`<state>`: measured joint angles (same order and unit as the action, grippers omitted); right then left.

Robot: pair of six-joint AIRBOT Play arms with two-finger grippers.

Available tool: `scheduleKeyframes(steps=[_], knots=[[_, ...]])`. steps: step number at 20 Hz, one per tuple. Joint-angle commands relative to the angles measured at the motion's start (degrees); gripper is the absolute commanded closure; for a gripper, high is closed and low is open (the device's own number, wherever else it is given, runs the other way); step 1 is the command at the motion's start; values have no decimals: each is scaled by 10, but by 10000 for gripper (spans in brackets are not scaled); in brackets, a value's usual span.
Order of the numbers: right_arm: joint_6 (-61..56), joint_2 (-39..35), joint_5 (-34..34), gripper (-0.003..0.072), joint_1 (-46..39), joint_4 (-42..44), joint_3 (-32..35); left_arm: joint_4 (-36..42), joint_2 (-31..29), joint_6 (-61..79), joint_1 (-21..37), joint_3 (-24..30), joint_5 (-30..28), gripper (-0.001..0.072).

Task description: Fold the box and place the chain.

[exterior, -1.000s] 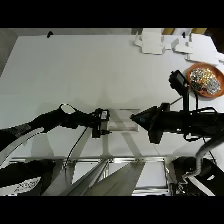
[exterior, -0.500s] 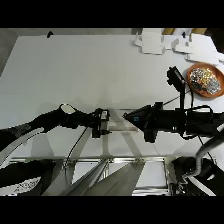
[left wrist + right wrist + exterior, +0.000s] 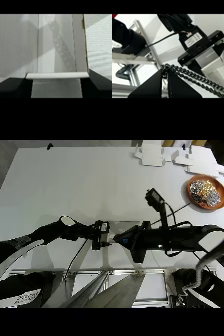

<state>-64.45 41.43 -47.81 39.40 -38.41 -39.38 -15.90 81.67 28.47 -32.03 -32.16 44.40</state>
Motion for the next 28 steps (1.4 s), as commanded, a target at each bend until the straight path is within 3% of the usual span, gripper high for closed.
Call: scheduleKeyframes(steps=[1, 11, 14, 20, 21, 24, 25, 26, 28], knots=[[-1, 25, 25, 667, 21, -24, 0, 0, 0, 0, 0, 0, 0, 455], [-165, 25, 28, 667, 21, -251, 1, 0, 0, 0, 0, 0, 0, 455], [-168, 32, 41, 667, 21, -271, 14, 0, 0, 0, 0, 0, 0, 455], [-165, 135, 39, 661, 21, -289, 19, 0, 0, 0, 0, 0, 0, 455], [-165, 141, 42, 610, 21, -292, 19, 0, 0, 0, 0, 0, 0, 455], [-173, 142, 49, 548, 9, -293, 16, 0, 0, 0, 0, 0, 0, 455], [-181, 142, 37, 477, -2, -293, 8, 0, 0, 0, 0, 0, 0, 455], [-181, 142, 5, 394, -14, -292, -9, 0, 0, 0, 0, 0, 0, 455], [-171, 135, -89, 385, -43, -298, -63, 0, 0, 0, 0, 0, 0, 455]])
